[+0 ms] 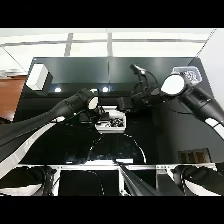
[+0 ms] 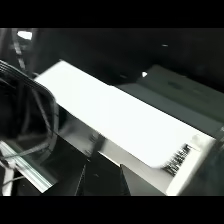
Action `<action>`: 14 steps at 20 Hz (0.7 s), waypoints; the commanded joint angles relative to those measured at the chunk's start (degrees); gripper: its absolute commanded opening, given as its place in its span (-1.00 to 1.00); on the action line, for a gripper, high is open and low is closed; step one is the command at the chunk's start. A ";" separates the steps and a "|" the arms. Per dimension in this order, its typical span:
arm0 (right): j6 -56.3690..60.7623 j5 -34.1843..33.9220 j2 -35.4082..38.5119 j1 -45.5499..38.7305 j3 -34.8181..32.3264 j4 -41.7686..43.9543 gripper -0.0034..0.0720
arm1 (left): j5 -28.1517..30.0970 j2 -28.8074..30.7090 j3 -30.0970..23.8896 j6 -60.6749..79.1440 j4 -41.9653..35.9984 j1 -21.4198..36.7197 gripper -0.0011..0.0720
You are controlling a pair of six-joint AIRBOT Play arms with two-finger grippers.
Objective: Fold the box and place the chain.
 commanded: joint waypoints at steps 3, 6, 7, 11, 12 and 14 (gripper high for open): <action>0.13 13.14 9.27 -10.95 -0.07 -7.13 -0.20 | 0.00 -0.04 0.02 0.00 -0.09 0.04 -0.90; -3.76 16.02 12.92 -14.64 -0.07 -7.19 -0.20 | -0.04 -0.04 0.02 0.02 -0.09 0.04 -0.90; -4.83 15.98 13.35 -14.64 -0.07 -7.41 -0.20 | -0.57 -0.04 0.02 0.04 -0.07 0.07 -0.90; -7.56 16.00 13.42 -14.36 -0.09 -7.39 -0.20 | -0.76 -0.02 0.90 -0.79 -0.07 0.33 -0.89; -8.44 16.11 13.42 -14.34 -0.07 -7.39 -0.20 | -1.60 -0.02 1.79 -1.14 -0.11 0.44 -0.73; -10.01 16.52 13.42 -14.40 -0.07 -7.67 -0.20 | -3.39 0.37 4.46 -1.36 1.20 0.46 0.39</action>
